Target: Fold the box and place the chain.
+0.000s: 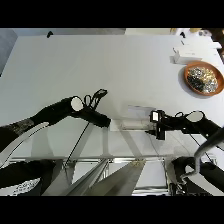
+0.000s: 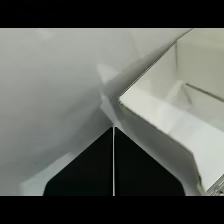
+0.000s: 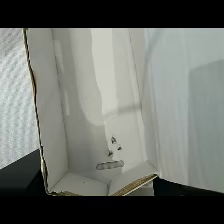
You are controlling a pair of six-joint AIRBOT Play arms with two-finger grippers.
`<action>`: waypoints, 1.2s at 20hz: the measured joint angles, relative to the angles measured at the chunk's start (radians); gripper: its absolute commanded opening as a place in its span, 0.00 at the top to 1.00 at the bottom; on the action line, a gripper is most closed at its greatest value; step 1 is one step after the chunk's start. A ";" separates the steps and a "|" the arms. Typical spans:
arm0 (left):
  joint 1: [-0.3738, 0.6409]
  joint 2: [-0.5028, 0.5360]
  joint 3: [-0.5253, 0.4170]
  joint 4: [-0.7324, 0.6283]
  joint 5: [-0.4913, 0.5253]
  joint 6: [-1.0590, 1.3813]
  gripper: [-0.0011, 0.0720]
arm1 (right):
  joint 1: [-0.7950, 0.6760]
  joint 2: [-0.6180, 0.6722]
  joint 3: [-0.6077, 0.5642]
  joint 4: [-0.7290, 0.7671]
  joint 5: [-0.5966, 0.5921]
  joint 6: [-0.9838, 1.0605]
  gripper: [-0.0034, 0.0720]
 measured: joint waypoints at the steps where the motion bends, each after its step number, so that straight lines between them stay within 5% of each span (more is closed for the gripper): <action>1: -0.005 -0.008 0.000 -0.019 0.004 0.006 0.98 | 0.000 0.000 0.000 0.000 0.000 0.000 0.41; 10: -0.043 -0.031 0.047 -0.159 -0.015 0.030 0.98 | 0.000 0.000 0.000 0.000 -0.003 -0.001 0.41; 19: -0.060 0.039 0.089 -0.161 -0.019 0.027 0.96 | 0.000 0.001 0.000 0.000 -0.001 0.000 0.41; 22: -0.082 0.045 0.091 -0.167 -0.005 0.027 0.73 | 0.000 0.001 0.000 0.000 -0.001 0.000 0.41; 24: -0.094 0.047 0.091 -0.167 0.001 0.027 0.70 | 0.000 0.001 0.000 0.000 0.000 0.000 0.41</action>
